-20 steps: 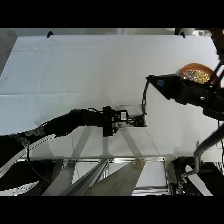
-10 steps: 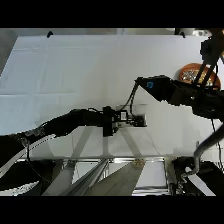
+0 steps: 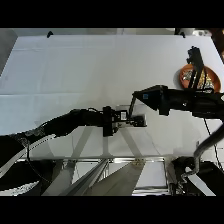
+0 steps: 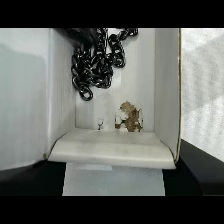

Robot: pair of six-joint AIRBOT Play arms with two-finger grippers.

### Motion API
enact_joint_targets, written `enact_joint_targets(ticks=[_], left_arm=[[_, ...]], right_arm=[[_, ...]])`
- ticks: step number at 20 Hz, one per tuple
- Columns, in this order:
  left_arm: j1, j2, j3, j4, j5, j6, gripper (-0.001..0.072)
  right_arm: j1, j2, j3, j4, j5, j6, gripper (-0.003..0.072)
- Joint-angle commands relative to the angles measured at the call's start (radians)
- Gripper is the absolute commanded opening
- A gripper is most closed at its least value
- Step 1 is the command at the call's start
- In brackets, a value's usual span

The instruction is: Fold the box and place the chain.

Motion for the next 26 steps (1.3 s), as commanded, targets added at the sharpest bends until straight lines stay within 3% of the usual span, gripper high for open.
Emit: enact_joint_targets(ticks=[1,7,14,22,26], left_arm=[[0.0,0.001,0.0,0.0,0.0,0.0,0.0196],[0.0,0.001,0.0,0.0,0.0,0.0,0.0196],[0.0,0.001,0.0,0.0,0.0,0.0,0.0196],[0.0,0.001,0.0,0.0,0.0,0.0,0.0196],[0.0,0.001,0.0,0.0,0.0,0.0,0.0196]], right_arm=[[0.001,-0.002,0.0,-0.162,-0.004,0.023,0.0012],[0.001,-0.011,-0.003,-0.55,-0.009,0.109,0.0012],[0.013,-0.064,-0.081,-0.537,-0.12,0.1,0.0012],[0.201,-0.266,-0.089,-0.536,-0.269,0.101,0.0012],[0.225,-0.296,-0.089,-0.482,-0.295,0.103,0.0021]])
